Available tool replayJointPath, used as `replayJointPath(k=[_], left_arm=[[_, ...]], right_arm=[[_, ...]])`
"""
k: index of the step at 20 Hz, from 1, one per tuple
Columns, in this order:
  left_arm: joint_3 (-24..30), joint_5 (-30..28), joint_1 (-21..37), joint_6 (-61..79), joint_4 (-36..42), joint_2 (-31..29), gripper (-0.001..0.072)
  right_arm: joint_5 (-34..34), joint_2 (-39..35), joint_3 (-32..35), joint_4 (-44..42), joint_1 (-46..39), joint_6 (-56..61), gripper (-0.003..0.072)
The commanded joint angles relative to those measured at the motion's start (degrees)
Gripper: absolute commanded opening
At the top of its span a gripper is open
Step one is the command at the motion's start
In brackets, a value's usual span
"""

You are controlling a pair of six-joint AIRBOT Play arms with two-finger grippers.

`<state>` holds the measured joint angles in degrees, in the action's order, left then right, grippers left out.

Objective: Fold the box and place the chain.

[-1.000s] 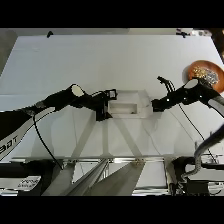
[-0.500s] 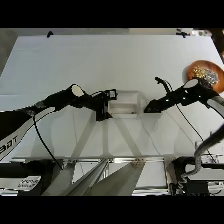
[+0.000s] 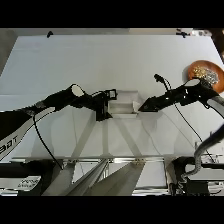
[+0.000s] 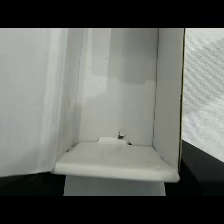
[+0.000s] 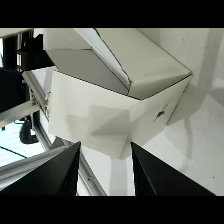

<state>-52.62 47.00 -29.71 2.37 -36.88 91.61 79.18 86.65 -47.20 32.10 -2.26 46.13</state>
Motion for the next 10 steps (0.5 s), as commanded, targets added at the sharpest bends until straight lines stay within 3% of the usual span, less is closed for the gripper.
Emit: replayJointPath(k=[1,10], left_arm=[[0.0,0.0,0.0,0.0,0.0,0.0,0.0352],[0.0,0.0,0.0,0.0,0.0,0.0,0.0352]], right_arm=[[-1.0,0.0,-0.1,-1.1,0.1,-0.1,0.0362],[-6.6,0.0,-0.1,1.2,2.8,1.7,0.0358]])
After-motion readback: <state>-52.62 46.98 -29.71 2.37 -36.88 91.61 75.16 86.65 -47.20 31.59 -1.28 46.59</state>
